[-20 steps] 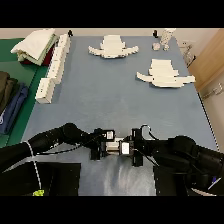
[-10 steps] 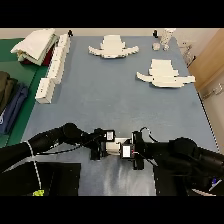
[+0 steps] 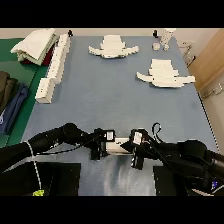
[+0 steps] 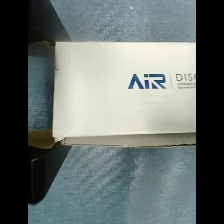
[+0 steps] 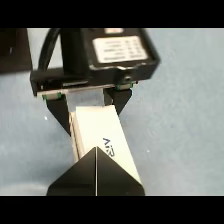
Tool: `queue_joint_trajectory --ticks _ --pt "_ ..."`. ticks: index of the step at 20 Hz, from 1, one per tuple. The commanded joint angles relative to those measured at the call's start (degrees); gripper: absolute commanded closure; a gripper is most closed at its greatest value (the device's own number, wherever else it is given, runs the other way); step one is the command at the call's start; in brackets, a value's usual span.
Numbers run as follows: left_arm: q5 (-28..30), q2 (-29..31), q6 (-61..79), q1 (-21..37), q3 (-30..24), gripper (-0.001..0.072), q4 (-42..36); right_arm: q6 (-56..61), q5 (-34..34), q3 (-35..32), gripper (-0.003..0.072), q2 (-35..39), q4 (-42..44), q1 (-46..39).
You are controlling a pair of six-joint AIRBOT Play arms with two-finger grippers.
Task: Fold the box.
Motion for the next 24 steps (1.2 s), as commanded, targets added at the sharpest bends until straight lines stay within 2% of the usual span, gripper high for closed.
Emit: queue_joint_trajectory --ticks 1,3,4,14,24 --pt "0.0 0.0 0.0 0.0 0.0 0.0213 0.0 8.2 13.4 -5.4 0.0685 0.6 13.2 0.5" --pt "0.0 0.0 0.0 0.0 0.0 0.0213 0.0 11.2 20.6 -9.4 0.0684 0.6 15.5 2.7" --pt "0.0 0.0 0.0 0.0 0.0 0.0213 0.0 13.2 21.9 -10.9 0.0684 0.5 15.5 3.5" --pt "0.0 0.0 0.0 0.0 0.0 0.0213 0.0 13.7 21.9 -13.2 0.0684 -7.6 15.3 4.7" --pt "0.0 0.0 0.0 0.0 0.0 0.0213 0.0 13.7 21.6 -12.7 0.0683 -6.1 12.6 4.7"
